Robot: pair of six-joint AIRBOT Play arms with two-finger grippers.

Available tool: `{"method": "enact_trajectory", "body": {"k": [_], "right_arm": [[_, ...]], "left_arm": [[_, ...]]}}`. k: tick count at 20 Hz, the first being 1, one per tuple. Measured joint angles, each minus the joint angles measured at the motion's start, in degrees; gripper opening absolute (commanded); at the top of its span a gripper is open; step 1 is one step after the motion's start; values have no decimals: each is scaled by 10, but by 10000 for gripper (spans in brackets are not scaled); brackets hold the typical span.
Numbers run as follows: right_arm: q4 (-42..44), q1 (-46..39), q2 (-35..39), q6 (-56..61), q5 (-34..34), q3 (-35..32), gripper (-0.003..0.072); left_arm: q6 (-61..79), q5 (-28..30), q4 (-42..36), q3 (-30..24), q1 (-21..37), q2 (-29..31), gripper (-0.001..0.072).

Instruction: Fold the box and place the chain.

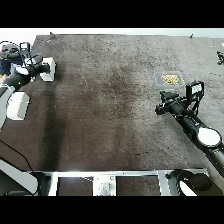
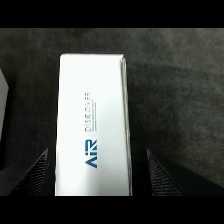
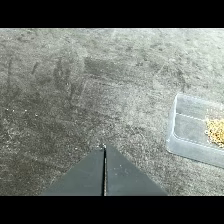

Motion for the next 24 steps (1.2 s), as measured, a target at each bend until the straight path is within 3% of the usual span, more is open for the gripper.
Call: {"method": "enact_trajectory", "body": {"k": [3, 4, 5, 6, 7, 10, 13, 17, 24], "right_arm": [[0, 0, 0, 0, 0, 0, 9], [0, 0, 0, 0, 0, 0, 9], [0, 0, 0, 0, 0, 0, 9], [0, 0, 0, 0, 0, 0, 9], [0, 0, 0, 0, 0, 0, 9], [0, 0, 0, 0, 0, 0, 9], [0, 0, 0, 0, 0, 0, 9], [0, 0, 0, 0, 0, 0, 9], [0, 0, 0, 0, 0, 0, 9]], "left_arm": [[0, -17, 0, 0, 0, 33, 705], [0, -24, 0, 0, 0, 49, 547], [0, -34, 0, 0, 0, 66, 287], [0, -48, 0, 0, 0, 85, 101], [0, -63, 0, 0, 0, 103, 10], [1, -108, -10, -8, 0, 163, 6], [14, -110, -41, -57, -3, 239, 6], [91, -43, -96, -176, -26, 382, 6], [147, 77, -120, -418, -99, 643, 7]]}}
